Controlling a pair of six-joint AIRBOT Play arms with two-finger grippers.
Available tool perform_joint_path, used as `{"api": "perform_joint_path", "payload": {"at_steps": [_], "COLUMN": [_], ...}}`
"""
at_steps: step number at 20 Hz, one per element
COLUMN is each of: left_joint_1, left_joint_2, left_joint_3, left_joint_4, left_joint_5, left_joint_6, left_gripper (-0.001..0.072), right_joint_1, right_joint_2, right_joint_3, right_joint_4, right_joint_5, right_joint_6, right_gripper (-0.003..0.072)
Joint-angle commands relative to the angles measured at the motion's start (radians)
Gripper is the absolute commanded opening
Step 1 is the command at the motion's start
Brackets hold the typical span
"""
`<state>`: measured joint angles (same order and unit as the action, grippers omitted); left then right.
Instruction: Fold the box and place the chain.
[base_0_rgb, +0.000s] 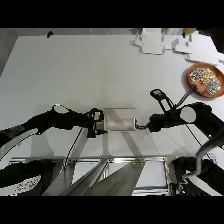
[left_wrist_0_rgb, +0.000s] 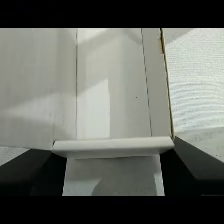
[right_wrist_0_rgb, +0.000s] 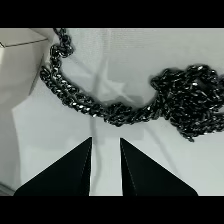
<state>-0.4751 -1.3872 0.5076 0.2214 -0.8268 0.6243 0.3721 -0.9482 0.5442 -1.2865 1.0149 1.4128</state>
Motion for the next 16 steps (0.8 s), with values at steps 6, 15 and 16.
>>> {"api": "perform_joint_path", "payload": {"at_steps": [6,15,16], "left_joint_1": [0.000,0.000,0.000], "left_joint_2": [0.000,0.000,0.000], "left_joint_3": [0.001,0.001,0.001], "left_joint_4": [0.000,0.000,0.000], "left_joint_5": [0.000,0.000,0.000], "left_joint_6": [0.000,0.000,0.000], "left_gripper": [0.0256,0.0256,0.0256], "right_joint_1": [0.015,0.015,0.015], "right_joint_2": [-0.078,-0.123,-0.123], "right_joint_3": [-0.003,-0.003,-0.003], "right_joint_4": [0.000,0.000,0.000], "right_joint_5": [-0.035,-0.078,-0.087], "right_joint_6": [0.071,0.084,0.087], "right_gripper": [0.0269,0.0212,0.0187]}}
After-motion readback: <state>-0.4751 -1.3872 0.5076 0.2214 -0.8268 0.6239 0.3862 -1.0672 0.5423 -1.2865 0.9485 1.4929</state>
